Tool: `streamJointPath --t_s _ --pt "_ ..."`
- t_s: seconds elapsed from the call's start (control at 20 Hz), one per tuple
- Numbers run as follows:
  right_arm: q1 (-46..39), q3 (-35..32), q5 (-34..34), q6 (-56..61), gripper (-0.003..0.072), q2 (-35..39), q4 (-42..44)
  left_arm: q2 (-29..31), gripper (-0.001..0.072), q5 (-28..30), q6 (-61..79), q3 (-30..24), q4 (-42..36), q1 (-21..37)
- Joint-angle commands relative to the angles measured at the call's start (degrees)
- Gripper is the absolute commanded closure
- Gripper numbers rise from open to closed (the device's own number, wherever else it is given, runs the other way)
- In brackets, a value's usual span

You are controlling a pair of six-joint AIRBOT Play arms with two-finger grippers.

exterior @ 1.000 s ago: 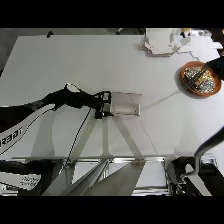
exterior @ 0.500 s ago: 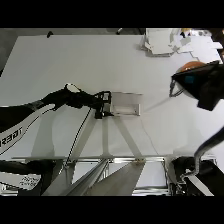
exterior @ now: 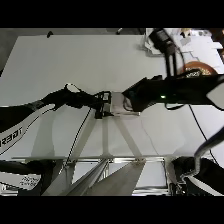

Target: Fold the box and place the chain.

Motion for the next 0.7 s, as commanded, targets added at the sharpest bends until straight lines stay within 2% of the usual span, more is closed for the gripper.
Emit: streamJointPath --t_s 0.0,0.2,0.5,0.65 --pt "1.66 -1.14 -2.14 -0.07 0.0669 -6.58 -0.22 0.0 0.0501 0.0 0.0 0.02 0.0 0.02" --pt "1.66 -7.17 -5.64 -0.07 0.0669 -9.25 -0.52 0.0 0.0501 0.0 0.0 0.02 0.0 0.02" --pt "1.66 -17.94 -16.74 -1.79 0.0669 -9.44 -2.78 0.0 0.0501 0.0 0.0 0.02 0.0 0.02" --pt "1.66 -20.24 -19.41 -2.64 0.0667 -9.46 -2.82 0.0 0.0501 0.0 0.0 0.02 0.0 0.02"
